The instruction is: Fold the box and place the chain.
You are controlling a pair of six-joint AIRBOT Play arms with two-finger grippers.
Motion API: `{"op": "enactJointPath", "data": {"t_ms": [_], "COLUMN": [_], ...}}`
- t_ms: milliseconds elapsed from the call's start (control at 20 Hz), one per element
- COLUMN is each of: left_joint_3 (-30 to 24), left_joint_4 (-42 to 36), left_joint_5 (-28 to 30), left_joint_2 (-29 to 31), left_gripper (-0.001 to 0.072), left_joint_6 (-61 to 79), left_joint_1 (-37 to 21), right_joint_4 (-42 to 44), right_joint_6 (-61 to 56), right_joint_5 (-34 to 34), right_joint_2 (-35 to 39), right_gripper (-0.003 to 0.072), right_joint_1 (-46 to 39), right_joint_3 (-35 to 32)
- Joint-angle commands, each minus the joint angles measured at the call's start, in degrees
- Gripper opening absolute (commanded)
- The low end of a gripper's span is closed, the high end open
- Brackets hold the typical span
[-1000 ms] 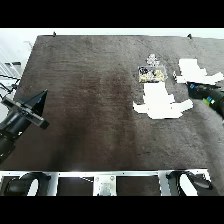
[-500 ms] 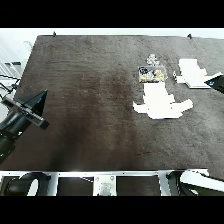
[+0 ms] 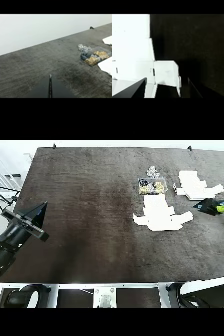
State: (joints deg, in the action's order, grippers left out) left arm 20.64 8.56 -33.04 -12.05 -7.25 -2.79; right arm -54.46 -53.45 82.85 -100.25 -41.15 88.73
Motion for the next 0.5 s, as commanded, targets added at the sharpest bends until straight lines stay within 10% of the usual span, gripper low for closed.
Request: {"op": "enactJointPath", "data": {"t_ms": [0, 450], "left_joint_3": [0.02, 0.02], "left_joint_4": [0.0, 0.0], "left_joint_5": [0.02, 0.0], "left_joint_2": [0.02, 0.02], "left_gripper": [0.0022, 0.0022], "left_joint_6": [0.02, 0.02], "left_joint_1": [-0.04, -0.07], "right_joint_4": [-0.66, -0.44], "right_joint_6": [0.15, 2.99], "right_joint_5": [2.78, 2.27], "right_joint_2": [-4.5, -9.42], "right_gripper": [0.0626, 0.0599], "right_joint_1": [1.92, 4.24], "right_joint_3": [0.63, -1.25]}}
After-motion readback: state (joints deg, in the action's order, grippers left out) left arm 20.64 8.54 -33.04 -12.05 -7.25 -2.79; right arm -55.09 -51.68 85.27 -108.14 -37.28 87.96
